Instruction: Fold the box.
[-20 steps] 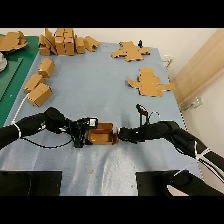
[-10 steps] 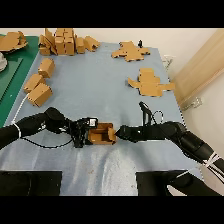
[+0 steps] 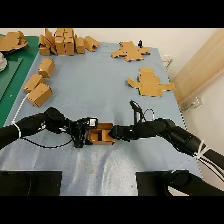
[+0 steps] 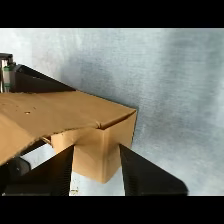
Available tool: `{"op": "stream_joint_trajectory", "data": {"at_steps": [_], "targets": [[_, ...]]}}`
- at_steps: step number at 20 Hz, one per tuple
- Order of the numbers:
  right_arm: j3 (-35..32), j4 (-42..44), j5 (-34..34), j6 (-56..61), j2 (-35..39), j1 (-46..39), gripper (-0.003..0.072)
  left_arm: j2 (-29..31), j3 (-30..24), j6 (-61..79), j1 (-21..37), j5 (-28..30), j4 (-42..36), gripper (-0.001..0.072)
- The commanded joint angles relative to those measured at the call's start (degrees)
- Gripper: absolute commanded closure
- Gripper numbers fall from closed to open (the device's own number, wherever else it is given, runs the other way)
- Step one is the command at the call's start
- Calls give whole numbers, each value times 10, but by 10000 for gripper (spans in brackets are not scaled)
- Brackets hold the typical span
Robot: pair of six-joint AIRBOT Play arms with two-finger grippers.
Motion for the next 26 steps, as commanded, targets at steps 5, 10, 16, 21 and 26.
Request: {"op": "stream_joint_trajectory", "data": {"at_steps": [5, 10, 16, 21, 26], "targets": [[90, -239, -88, 236, -80, 96, 236, 0, 0, 0, 0, 0, 0, 329], [131, -306, -144, 324, -111, 127, 244, 0, 0, 0, 0, 0, 0, 329], [154, -318, -155, 358, -117, 131, 245, 0, 0, 0, 0, 0, 0, 329], [173, -317, -164, 392, -136, 144, 246, 0, 0, 0, 0, 0, 0, 329], [212, -313, -205, 413, -182, 148, 246, 0, 0, 0, 0, 0, 0, 329]]}}
